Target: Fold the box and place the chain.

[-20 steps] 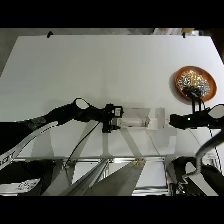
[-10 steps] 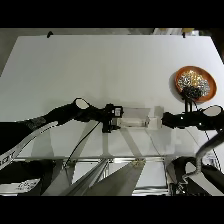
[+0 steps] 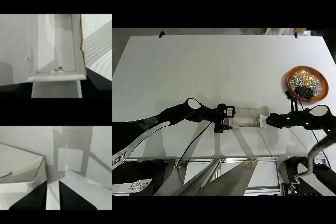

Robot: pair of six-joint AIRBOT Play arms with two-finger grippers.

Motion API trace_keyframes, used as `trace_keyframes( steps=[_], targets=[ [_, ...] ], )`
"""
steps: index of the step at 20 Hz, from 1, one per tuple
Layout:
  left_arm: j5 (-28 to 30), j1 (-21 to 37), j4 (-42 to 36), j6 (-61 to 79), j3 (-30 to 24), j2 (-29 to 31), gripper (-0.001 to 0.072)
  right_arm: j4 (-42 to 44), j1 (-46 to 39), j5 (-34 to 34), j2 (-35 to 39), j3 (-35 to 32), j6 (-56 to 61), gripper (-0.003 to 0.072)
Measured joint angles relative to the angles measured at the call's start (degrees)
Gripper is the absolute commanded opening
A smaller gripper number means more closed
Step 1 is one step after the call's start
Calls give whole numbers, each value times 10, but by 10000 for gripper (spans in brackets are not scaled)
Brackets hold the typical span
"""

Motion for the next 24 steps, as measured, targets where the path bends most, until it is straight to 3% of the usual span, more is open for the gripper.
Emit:
trace_keyframes(
  steps=[8,16,24],
  targets=[
    [0,0,0,0,0,0,150,24,18,37,37,23,0,203],
    [0,0,0,0,0,0,150,14,49,52,41,30,10,300],
    [0,0,0,0,0,0,150,-139,199,4,-7,108,229,300]
  ],
)
